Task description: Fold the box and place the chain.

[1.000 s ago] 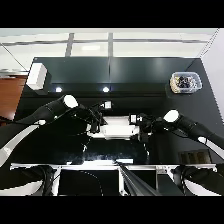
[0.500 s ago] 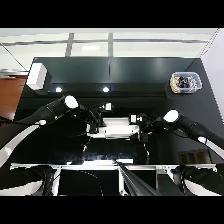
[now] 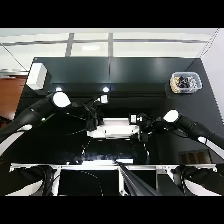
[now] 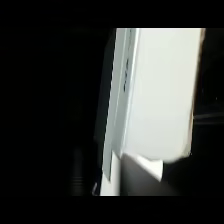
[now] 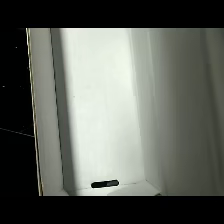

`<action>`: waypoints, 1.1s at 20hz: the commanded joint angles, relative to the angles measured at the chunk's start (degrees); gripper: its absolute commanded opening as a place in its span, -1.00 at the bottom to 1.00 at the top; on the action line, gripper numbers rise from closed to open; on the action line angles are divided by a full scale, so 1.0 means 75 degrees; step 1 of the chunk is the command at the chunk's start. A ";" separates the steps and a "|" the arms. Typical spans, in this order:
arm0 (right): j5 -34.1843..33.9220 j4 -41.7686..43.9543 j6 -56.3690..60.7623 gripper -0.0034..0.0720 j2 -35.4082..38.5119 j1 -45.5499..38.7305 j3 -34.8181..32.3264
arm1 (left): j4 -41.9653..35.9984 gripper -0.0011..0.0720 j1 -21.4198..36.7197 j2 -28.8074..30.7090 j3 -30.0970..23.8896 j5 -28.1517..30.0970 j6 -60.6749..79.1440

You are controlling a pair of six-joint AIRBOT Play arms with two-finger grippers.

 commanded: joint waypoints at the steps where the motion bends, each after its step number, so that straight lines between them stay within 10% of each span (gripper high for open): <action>1: -0.0023 -0.0003 0.0000 0.35 0.0000 0.0003 -0.0006 | 0.1845 -0.90 0.0003 0.0918 0.0006 -0.0615 -0.3133; 5: -0.0026 -0.0003 0.0000 0.35 0.0000 0.0003 -0.0006 | 0.0527 -0.90 -0.0050 0.0883 -0.0221 -0.1376 -0.4721; 11: -0.0023 -0.0003 0.0000 0.35 0.0000 0.0003 -0.0006 | -0.5068 -0.90 -0.0050 -0.0111 -0.0769 0.1393 -0.2148; 14: -0.0023 -0.0003 0.0000 0.35 0.0000 0.0003 -0.0006 | -0.4651 -0.90 -0.0047 -0.0714 -0.0766 0.2763 -0.2116; 22: -0.0023 0.0000 0.0000 0.35 0.0000 0.0003 -0.0006 | -0.2806 -0.90 -0.0300 -0.1408 -0.0740 0.1967 -0.2579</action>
